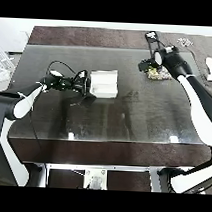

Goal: Fold the box and place the chain.

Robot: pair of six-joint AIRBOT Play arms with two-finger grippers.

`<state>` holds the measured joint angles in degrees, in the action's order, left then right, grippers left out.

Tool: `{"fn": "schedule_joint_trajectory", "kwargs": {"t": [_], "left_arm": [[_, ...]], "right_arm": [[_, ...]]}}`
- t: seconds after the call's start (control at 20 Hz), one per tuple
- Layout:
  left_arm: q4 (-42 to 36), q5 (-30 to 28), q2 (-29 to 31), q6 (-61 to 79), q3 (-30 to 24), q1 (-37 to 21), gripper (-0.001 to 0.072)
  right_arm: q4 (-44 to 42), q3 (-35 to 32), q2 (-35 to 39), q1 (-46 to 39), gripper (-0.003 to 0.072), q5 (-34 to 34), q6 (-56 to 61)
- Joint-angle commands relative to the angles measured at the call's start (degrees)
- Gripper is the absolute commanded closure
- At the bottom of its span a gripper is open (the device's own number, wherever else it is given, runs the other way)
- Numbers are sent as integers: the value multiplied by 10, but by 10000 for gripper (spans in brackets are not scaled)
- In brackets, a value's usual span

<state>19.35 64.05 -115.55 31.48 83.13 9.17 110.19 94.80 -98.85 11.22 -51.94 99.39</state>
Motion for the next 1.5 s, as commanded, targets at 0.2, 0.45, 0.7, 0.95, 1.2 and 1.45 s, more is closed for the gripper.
{"fn": "schedule_joint_trajectory", "kwargs": {"t": [0.2,0.45,0.7,0.95,1.2,1.45], "left_arm": [[0,0,0,0,0,0,182],[0,0,0,0,0,0,181],[0,0,0,0,0,0,181],[0,0,0,0,0,0,181],[0,0,0,0,0,0,181],[0,0,0,0,0,0,182]], "right_arm": [[-48,-8,-40,-106,226,84,-57],[-173,-3,-42,-147,241,87,-142],[-257,-2,-65,-157,242,94,-187],[-288,0,-88,-157,252,94,-193],[-333,0,-98,-157,303,93,-225],[-333,2,-111,-164,393,84,-225]]}}
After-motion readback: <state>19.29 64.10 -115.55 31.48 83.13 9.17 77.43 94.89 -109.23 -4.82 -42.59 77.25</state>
